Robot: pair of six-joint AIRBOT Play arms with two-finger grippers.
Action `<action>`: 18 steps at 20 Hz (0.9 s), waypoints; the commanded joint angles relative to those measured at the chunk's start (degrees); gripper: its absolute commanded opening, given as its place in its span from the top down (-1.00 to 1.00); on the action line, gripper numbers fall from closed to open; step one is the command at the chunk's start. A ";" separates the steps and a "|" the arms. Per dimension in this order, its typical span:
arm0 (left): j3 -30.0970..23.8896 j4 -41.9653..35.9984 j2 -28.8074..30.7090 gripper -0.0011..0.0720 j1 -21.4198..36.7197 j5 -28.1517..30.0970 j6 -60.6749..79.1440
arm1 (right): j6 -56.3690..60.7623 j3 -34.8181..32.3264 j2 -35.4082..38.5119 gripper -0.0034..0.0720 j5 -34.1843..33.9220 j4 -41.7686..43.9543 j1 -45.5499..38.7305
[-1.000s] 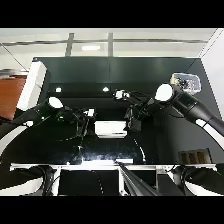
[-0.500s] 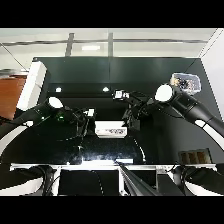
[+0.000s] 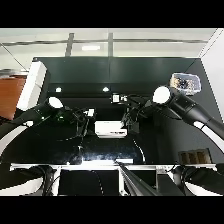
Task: Fold the box and place the chain.
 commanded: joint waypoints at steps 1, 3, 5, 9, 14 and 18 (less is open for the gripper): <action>0.04 0.00 -0.02 -0.28 0.02 0.00 -0.02 | 0.70 -0.22 -0.02 0.11 -0.72 -0.61 0.37; 0.04 0.00 -0.02 -0.29 0.02 0.02 -0.02 | 1.29 -0.22 -0.02 0.13 -0.76 -0.61 0.37; 0.04 0.02 -0.02 -0.29 0.02 0.02 -0.02 | 1.75 -0.22 -0.02 0.13 -0.85 -0.61 0.37; 0.04 0.02 -0.02 -0.29 0.02 0.02 -0.04 | 3.28 -0.81 -0.02 0.13 -1.38 -0.63 0.37; 0.04 0.02 -0.02 -0.28 0.02 0.02 -0.04 | 4.07 -3.26 -0.02 0.13 -4.28 -0.57 0.37; 0.04 0.00 -0.02 -0.29 0.02 0.02 -0.07 | 4.07 -3.26 0.00 0.28 -6.08 -0.57 0.37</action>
